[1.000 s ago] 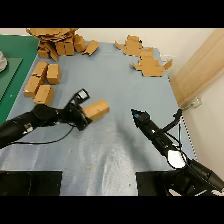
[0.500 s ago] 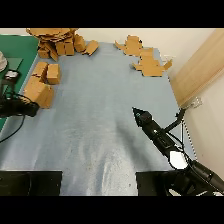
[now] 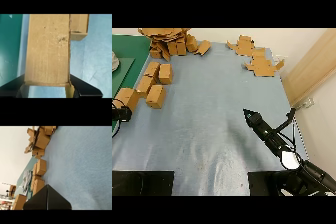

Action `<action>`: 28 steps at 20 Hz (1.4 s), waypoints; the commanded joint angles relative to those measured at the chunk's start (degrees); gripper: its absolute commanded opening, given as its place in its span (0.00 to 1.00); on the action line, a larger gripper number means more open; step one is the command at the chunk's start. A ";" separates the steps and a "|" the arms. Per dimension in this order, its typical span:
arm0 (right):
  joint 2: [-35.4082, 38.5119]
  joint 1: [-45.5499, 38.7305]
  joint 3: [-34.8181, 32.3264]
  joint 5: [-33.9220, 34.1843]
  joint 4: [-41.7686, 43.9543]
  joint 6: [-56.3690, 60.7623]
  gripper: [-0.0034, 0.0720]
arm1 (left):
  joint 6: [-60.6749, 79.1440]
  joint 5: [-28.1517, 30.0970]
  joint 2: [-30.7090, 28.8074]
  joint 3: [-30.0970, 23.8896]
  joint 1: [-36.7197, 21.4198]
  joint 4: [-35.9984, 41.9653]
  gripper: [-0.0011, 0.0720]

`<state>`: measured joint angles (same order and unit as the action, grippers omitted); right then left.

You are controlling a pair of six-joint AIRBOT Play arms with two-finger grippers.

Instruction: Fold the box.

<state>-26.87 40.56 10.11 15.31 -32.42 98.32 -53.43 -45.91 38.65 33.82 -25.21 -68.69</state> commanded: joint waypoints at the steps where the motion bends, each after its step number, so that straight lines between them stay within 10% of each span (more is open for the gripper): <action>1: 0.04 0.00 0.04 -0.28 -0.59 -0.07 0.05 | -0.20 -4.26 2.12 -0.02 -0.72 -0.33 0.51; 11: 0.04 0.00 0.07 -0.28 -1.31 -0.04 0.05 | 0.04 1.09 11.41 0.00 -0.70 -0.31 0.51; 12: 0.04 0.00 0.07 -0.31 -1.31 -0.04 0.05 | 0.09 1.66 11.41 0.02 -0.70 -0.31 0.55; 13: 0.04 0.00 0.04 -0.31 -1.31 -0.04 0.05 | 0.26 2.19 11.41 0.07 -0.68 -0.31 0.91; 14: 0.04 0.00 0.04 -0.31 -1.31 -0.04 0.05 | 0.24 2.45 11.41 0.07 -0.59 -0.31 0.97; 22: 0.04 0.00 0.09 -3.19 -2.38 -0.04 0.05 | -1.14 -6.62 8.81 6.88 -0.59 -3.72 0.97; 25: -1.79 -0.02 1.79 -9.33 -7.82 -0.07 0.05 | -3.41 -8.35 5.70 11.13 1.53 6.62 0.97; 26: -3.58 -0.02 3.34 -11.43 -10.01 -0.07 0.05 | -2.99 -9.16 5.53 11.54 4.04 12.35 0.88; 28: -8.57 -0.52 8.15 -17.70 -15.98 -0.04 0.05 | -0.37 -11.58 5.90 11.58 11.43 19.10 0.23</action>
<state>-31.03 40.38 14.04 5.58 -41.04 98.26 -55.53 -53.82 45.21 43.83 -20.23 -60.49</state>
